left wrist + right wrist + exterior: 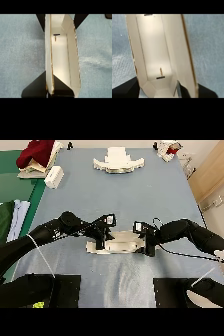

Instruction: Fold the box.

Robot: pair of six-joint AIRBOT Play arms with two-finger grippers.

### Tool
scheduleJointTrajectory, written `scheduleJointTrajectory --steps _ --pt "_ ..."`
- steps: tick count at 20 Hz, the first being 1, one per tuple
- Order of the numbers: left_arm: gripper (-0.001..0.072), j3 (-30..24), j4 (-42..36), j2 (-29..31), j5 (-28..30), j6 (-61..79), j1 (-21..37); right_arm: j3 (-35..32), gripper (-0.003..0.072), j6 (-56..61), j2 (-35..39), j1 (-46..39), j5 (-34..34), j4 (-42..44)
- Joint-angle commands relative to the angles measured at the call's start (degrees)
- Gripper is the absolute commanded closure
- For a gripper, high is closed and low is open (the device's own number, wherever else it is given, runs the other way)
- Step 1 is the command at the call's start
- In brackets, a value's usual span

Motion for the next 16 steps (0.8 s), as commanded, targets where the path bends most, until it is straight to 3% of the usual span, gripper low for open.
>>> scheduleJointTrajectory --steps 1,8,10,16 --pt "0.0695 0.0 0.0 0.0 0.0 0.0 0.0 0.0 -0.0034 -0.2 -0.4 0.1 -0.5 0.0" --pt "0.0695 0.0 0.0 0.0 0.0 0.0 0.0 0.0 -0.0034 -0.2 -4.2 1.7 0.1 -0.1" --pt "0.0695 0.0 0.0 0.0 0.0 0.0 0.0 0.0 0.0024 -0.2 -4.6 2.3 0.5 -0.8" --pt "0.0695 0.0 0.0 0.0 0.0 0.0 0.0 0.0 0.0021 -0.2 -5.1 2.1 0.7 -1.5"
